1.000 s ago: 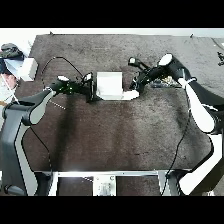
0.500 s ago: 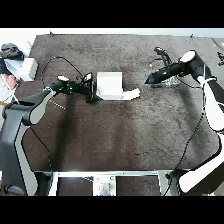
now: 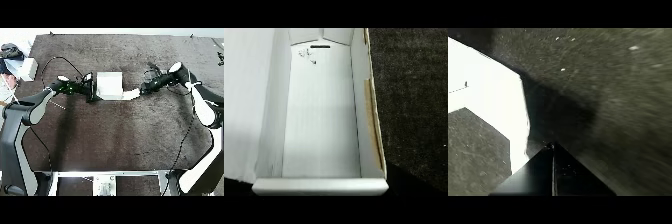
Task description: Fold the box and place the chain.
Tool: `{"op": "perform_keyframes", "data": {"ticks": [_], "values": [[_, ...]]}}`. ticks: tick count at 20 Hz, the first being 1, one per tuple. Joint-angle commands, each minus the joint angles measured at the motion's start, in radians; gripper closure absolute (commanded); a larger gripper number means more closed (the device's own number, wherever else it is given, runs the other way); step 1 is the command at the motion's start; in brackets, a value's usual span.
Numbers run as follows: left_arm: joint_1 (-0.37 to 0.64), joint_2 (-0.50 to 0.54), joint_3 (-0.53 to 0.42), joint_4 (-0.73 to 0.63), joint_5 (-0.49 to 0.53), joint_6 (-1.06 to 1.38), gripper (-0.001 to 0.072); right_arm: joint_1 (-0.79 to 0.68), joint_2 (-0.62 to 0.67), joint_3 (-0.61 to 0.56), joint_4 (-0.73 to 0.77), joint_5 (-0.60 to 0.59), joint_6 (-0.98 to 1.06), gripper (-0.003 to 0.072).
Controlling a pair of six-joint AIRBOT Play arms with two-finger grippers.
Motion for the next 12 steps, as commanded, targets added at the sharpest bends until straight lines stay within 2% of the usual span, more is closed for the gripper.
{"op": "perform_keyframes", "data": {"ticks": [1, 4, 6, 10, 11, 12], "values": [[0.000, 0.000, 0.000, 0.000, 0.000, 0.000, 0.0357, 0.030, -0.014, -0.056, 0.097, -0.020, -0.045, 0.0671], [0.000, 0.000, 0.000, 0.000, 0.000, 0.000, 0.0357, 0.028, -0.013, -0.063, 0.256, 0.001, -0.091, 0.0669], [0.000, 0.000, 0.000, 0.000, 0.000, 0.000, 0.0357, 0.033, -0.007, -0.063, 0.323, 0.005, -0.097, 0.0507], [0.000, 0.000, 0.000, 0.001, 0.000, 0.000, 0.0357, 0.037, 0.024, -0.063, 0.319, -0.006, -0.097, 0.0500], [0.000, 0.000, 0.000, 0.001, 0.000, 0.000, 0.0357, 0.037, 0.032, -0.063, 0.319, -0.006, -0.096, 0.0399], [0.000, 0.000, 0.000, 0.000, 0.000, 0.000, 0.0357, 0.037, 0.039, -0.063, 0.320, -0.006, -0.096, 0.0165]]}}
